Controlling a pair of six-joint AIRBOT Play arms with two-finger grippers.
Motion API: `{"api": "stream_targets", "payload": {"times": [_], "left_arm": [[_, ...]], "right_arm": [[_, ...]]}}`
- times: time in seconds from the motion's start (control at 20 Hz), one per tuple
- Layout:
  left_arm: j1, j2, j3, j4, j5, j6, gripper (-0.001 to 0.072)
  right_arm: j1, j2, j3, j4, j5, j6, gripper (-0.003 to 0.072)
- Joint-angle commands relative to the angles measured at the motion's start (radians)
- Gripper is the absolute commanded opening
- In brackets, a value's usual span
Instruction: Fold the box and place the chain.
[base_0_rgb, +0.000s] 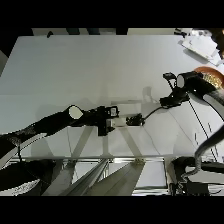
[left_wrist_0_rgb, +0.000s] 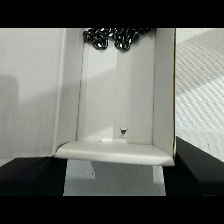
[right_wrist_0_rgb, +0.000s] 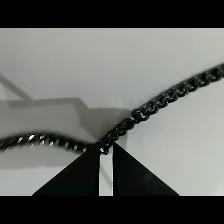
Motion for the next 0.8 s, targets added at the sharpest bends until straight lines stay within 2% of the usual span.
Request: {"api": "stream_targets", "payload": {"times": [0.0, 0.25, 0.5, 0.75], "left_arm": [[0.000, 0.000, 0.000, 0.000, 0.000, 0.000, 0.0354], [0.000, 0.000, 0.000, 0.000, 0.000, 0.000, 0.0354], [0.000, 0.000, 0.000, 0.000, 0.000, 0.000, 0.0354], [0.000, 0.000, 0.000, 0.000, 0.000, 0.000, 0.0354]], "right_arm": [[0.001, 0.077, 0.003, 0.023, -0.041, 0.000, 0.0010], [0.024, 0.301, 0.003, 0.049, -0.037, -0.013, 0.0010], [0.131, 0.567, 0.003, 0.049, -0.014, -0.011, 0.0010], [0.304, 0.686, 0.003, 0.049, 0.032, 0.001, 0.0009]]}}
